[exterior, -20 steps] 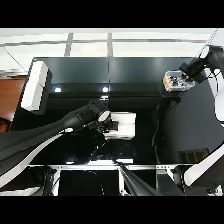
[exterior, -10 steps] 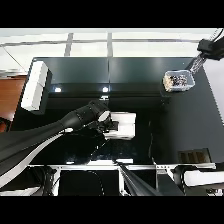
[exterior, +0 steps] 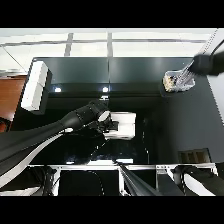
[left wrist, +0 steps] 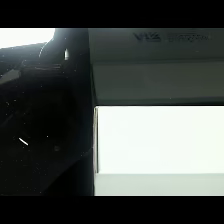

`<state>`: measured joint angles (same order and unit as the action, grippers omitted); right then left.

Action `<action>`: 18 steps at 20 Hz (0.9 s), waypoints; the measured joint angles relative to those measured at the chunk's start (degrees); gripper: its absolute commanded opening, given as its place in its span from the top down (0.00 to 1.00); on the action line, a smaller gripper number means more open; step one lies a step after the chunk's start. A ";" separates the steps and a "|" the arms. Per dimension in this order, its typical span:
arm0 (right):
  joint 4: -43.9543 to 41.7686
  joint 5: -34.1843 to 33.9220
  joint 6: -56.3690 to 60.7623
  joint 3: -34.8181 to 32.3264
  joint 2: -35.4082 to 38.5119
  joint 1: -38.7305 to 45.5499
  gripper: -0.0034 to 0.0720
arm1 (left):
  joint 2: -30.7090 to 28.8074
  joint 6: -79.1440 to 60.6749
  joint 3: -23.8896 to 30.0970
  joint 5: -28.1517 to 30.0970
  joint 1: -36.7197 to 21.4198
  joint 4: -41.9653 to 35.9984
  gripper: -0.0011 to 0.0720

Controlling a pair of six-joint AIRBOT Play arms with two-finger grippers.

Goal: Fold the box and place the chain.

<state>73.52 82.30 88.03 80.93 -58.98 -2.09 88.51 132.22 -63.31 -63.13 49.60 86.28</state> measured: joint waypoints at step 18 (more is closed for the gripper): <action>-30.91 -27.41 -8.76 -36.85 9.05 -23.91 0.94 | 0.00 0.00 0.00 0.09 0.00 -0.02 0.95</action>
<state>42.61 54.89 79.26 44.07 -49.93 -26.00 88.51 132.22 -63.31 -63.05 49.60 86.26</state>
